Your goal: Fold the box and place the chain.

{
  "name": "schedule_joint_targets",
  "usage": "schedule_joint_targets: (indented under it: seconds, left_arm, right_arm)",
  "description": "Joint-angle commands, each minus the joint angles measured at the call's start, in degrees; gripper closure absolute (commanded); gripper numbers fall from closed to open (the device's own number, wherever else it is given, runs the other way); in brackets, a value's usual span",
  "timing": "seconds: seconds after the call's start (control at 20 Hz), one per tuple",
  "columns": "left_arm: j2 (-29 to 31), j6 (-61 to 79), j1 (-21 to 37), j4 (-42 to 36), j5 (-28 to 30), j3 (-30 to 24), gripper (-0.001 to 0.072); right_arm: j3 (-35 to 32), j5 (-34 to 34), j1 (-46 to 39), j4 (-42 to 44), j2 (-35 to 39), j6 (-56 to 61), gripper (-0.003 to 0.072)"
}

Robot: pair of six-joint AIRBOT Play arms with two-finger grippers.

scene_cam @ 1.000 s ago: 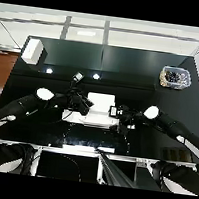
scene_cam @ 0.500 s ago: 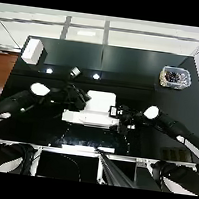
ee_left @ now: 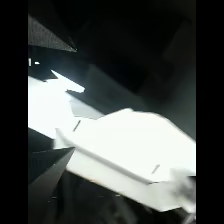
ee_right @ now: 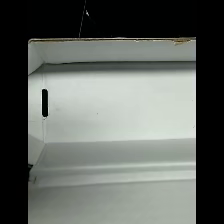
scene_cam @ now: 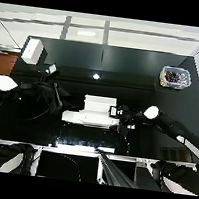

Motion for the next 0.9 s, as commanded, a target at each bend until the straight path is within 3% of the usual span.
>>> schedule_joint_targets:
  seconds: [0.0, 0.1, 0.35, 0.6, 0.75, 0.85]
  left_arm:
    - [0.50, 8.00, -1.77, 8.17, -3.19, -2.21, -0.0003]
    - [0.46, 17.79, -5.68, 9.35, -0.61, -4.57, -0.0002]
    - [-3.19, 21.75, -16.37, 8.96, 15.87, -6.78, 0.0004]
    - [-9.51, 21.77, -19.61, 8.85, 20.28, -6.78, 0.0022]
    - [-10.19, 21.79, -19.54, 8.26, 22.77, -6.78, 0.0028]
    - [-10.19, 22.25, -19.56, 5.11, 21.49, -6.78, 0.0041]
  right_arm:
    - [0.00, 0.00, 0.04, 0.00, 0.00, 0.04, 0.0515]
    - [0.02, 0.00, 0.04, 0.00, 0.00, 0.04, 0.0515]
    - [0.00, -0.02, 0.04, 0.00, 0.00, 0.04, 0.0515]
    - [0.00, 0.00, 0.04, 0.00, 0.00, 0.04, 0.0515]
    - [0.00, 0.00, 0.04, 0.00, 0.00, 0.04, 0.0515]
    - [0.00, 0.00, 0.04, 0.00, 0.00, 0.04, 0.0515]
